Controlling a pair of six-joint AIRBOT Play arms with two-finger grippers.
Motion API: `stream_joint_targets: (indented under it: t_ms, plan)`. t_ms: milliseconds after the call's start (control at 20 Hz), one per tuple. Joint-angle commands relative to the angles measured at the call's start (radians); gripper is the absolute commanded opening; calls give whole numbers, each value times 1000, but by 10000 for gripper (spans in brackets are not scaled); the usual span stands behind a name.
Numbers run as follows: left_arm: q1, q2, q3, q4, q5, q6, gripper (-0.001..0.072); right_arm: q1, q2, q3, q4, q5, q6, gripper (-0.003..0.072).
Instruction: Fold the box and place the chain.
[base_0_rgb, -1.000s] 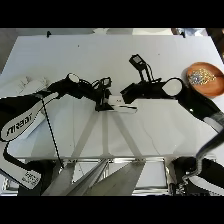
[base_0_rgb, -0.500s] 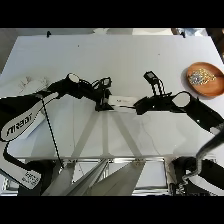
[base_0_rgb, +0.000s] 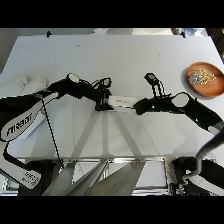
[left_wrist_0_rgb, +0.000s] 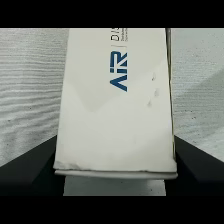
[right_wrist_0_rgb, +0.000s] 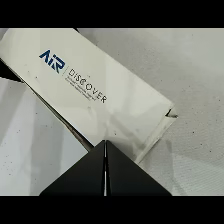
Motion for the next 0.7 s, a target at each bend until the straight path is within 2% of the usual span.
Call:
stream_joint_targets:
  t_ms: [0,100,200,400,500,650]
  plan:
    - [1,1,0,0,0,-1,279,-1,37,55,22,3,-9,13]
    - [1,1,0,0,-1,-1,279,-1,106,117,-3,-6,-9,13]
    - [1,1,0,0,0,-1,279,-1,173,168,-98,-25,13,13]
    - [1,1,0,0,0,-1,279,-39,244,237,-433,-12,258,13]
    - [1,1,0,0,-1,-1,279,-112,235,238,-562,57,399,13]
    - [1,1,0,0,0,-1,279,-214,200,238,-719,169,451,14]
